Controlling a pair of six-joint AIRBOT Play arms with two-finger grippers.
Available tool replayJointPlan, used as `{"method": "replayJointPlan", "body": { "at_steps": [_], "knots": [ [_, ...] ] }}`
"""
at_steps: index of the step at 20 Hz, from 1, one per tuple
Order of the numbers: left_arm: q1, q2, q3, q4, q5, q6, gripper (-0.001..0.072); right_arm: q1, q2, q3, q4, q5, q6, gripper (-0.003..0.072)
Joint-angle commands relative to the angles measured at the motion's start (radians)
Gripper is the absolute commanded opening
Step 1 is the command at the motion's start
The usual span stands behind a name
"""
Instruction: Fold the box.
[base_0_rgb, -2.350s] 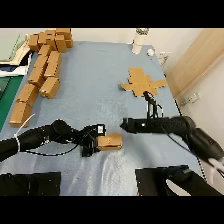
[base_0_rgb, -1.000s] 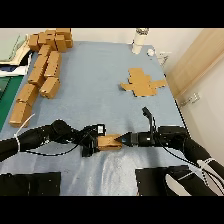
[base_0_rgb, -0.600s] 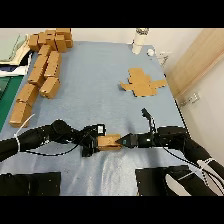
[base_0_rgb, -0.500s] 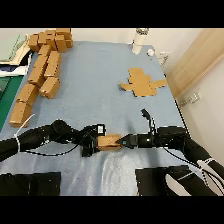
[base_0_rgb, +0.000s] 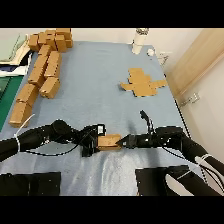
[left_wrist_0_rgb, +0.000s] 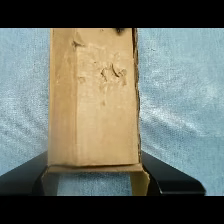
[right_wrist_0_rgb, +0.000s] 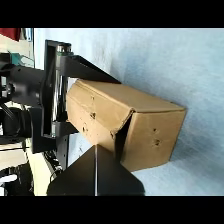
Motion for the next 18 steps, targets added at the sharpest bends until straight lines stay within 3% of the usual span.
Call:
{"method": "replayJointPlan", "body": {
  "at_steps": [1, 18],
  "knots": [
    [0.000, 0.000, 0.001, 0.000, 0.000, 0.000, 0.0528, 0.000, -0.024, -0.001, -0.002, 0.005, -0.006, 0.0002],
    [0.000, 0.000, 0.001, 0.000, 0.000, 0.000, 0.0528, 0.000, -0.029, 0.000, -0.001, 0.016, -0.004, 0.0001]
  ]
}}
